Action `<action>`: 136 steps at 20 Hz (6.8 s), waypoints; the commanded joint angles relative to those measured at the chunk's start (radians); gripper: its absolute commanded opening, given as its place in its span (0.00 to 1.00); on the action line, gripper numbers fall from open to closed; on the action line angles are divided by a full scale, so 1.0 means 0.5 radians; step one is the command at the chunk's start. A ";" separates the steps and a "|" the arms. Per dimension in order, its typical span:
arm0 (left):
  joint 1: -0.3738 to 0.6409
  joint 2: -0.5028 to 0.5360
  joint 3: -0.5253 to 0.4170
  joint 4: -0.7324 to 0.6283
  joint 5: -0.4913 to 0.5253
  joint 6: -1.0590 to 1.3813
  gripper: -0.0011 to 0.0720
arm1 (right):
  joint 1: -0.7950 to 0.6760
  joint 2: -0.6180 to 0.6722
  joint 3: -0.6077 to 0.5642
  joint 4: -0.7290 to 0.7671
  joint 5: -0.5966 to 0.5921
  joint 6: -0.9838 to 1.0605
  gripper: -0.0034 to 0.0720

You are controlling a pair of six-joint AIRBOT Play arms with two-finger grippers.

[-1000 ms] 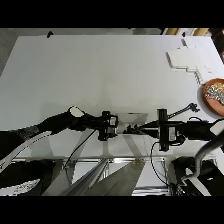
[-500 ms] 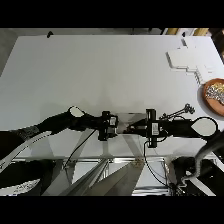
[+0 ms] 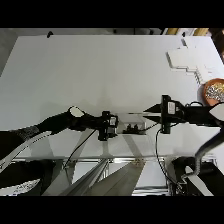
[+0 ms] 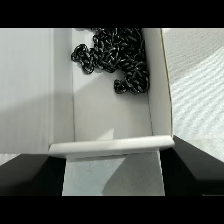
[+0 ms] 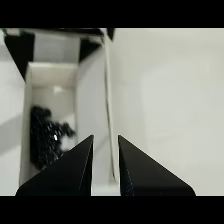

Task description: Fold the box and place the chain.

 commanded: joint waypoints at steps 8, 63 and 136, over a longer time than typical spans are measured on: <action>0.001 0.002 -0.001 0.000 0.000 0.001 0.52 | -0.249 -0.390 0.040 -0.864 -0.035 0.087 0.35; 0.001 0.002 -0.001 0.001 0.000 0.001 0.52 | 0.671 -0.090 -0.169 0.019 -0.485 0.158 0.11; 0.001 0.002 -0.001 0.000 0.000 0.001 0.52 | 0.602 -0.114 0.050 -0.063 -0.187 -0.048 0.30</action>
